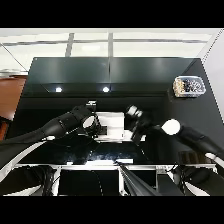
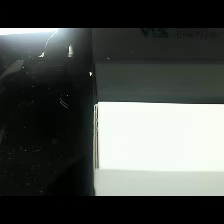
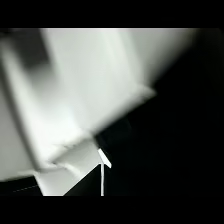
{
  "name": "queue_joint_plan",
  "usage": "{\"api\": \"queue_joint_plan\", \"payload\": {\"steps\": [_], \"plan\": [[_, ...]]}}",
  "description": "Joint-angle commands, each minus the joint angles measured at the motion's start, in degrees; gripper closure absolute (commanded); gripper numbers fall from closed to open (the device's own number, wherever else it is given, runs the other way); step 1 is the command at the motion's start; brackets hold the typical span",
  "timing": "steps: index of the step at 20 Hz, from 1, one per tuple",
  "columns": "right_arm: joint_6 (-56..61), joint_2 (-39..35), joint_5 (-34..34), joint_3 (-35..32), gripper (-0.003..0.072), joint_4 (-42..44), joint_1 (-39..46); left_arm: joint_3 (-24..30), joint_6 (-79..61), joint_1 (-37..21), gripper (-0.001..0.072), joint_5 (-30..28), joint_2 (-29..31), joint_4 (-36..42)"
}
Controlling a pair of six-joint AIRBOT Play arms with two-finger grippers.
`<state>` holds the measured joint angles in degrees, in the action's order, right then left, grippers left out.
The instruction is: Fold the box and place the chain.
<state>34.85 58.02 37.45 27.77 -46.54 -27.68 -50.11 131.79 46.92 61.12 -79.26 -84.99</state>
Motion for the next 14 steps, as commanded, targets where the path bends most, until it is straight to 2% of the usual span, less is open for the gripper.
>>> {"api": "queue_joint_plan", "payload": {"steps": [1,4,6,10,14], "plan": [[28.98,-5.53,13.88,0.04,0.0668,-9.16,16.02,0.02,-0.04,-0.04,0.0678,0.15,-0.04,-0.02],[44.30,-5.38,21.24,-1.49,0.0668,-8.96,27.21,0.02,-0.04,-0.02,0.0679,-0.09,-0.04,-0.02],[48.17,-4.42,21.84,-4.20,0.0668,-7.41,28.48,0.02,-0.02,-0.02,0.0679,-0.17,-0.04,0.00],[47.25,1.92,17.25,-7.08,0.0667,3.54,21.94,0.02,-0.04,-0.02,0.0679,-0.20,-0.04,0.00],[38.47,8.41,11.80,-7.06,0.0667,17.33,13.38,0.02,0.00,-0.02,0.0679,0.07,-0.04,0.44]]}}
